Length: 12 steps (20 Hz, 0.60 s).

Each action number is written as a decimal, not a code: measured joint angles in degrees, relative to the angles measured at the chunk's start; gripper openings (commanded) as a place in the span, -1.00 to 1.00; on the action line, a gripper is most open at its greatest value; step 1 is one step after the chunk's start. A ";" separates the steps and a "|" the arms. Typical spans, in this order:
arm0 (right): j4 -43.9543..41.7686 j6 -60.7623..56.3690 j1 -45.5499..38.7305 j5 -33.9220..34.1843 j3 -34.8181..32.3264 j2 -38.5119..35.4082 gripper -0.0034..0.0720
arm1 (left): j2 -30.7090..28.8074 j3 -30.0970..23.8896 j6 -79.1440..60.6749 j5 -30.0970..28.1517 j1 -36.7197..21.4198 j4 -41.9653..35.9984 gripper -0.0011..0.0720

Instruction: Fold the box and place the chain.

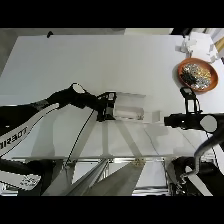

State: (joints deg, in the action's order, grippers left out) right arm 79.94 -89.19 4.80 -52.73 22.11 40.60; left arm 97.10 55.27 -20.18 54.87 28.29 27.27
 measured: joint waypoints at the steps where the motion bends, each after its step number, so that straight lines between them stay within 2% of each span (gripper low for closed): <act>1: -0.50 -0.26 -0.04 0.94 -0.74 0.22 -0.87 | 0.00 0.00 0.00 0.00 0.00 0.00 -0.28; 6: -3.17 -0.81 -0.09 5.14 -2.38 0.72 -0.87 | 0.00 0.00 0.00 0.00 0.00 -0.02 -0.28; 12: -11.72 2.75 -0.09 8.94 -2.71 3.78 -0.87 | 0.00 0.00 0.00 0.00 0.00 -0.02 -0.28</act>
State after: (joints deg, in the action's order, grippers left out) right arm 68.23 -86.43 4.71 -43.79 19.40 44.38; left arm 97.10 55.27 -20.18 54.87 28.29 27.24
